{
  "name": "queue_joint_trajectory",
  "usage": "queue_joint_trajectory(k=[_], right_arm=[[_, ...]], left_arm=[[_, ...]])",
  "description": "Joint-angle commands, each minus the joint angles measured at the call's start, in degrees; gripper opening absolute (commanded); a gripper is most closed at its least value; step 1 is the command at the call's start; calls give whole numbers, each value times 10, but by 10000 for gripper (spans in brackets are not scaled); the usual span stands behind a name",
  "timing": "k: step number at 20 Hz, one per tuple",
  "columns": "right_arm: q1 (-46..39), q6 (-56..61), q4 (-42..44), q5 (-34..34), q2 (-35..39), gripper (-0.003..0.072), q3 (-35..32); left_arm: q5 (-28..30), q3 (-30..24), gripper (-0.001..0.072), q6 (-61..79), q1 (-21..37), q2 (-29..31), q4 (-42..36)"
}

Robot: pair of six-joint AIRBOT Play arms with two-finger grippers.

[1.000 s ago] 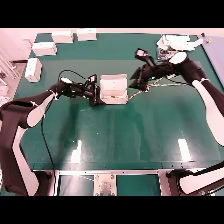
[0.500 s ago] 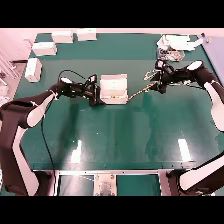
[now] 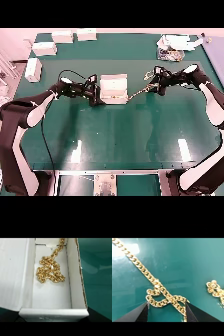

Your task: Fold the box and place the chain.

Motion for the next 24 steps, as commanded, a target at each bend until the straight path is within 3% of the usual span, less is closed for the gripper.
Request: queue_joint_trajectory(k=[1, 6, 10, 18, 21, 24], right_arm=[[2, 0, 0, 11, -5, 540, 4], [12, 21, 0, 34, -6, 538, 4], [19, 21, -5, 32, -13, 487, 5], [30, 92, -99, 32, -31, 209, 11], [31, 118, -105, 31, -35, 7, 12], [38, 150, -104, 40, -32, 7, 28]], left_arm=[[0, 0, 447, 0, 1, 0, 0], [0, 0, 447, 0, 1, 0, 0], [0, 0, 447, 0, 1, 0, 0], [0, 0, 447, 0, 1, 0, 0], [0, 0, 447, 0, 1, 0, 0], [0, 0, 447, 0, 1, 0, 0]])
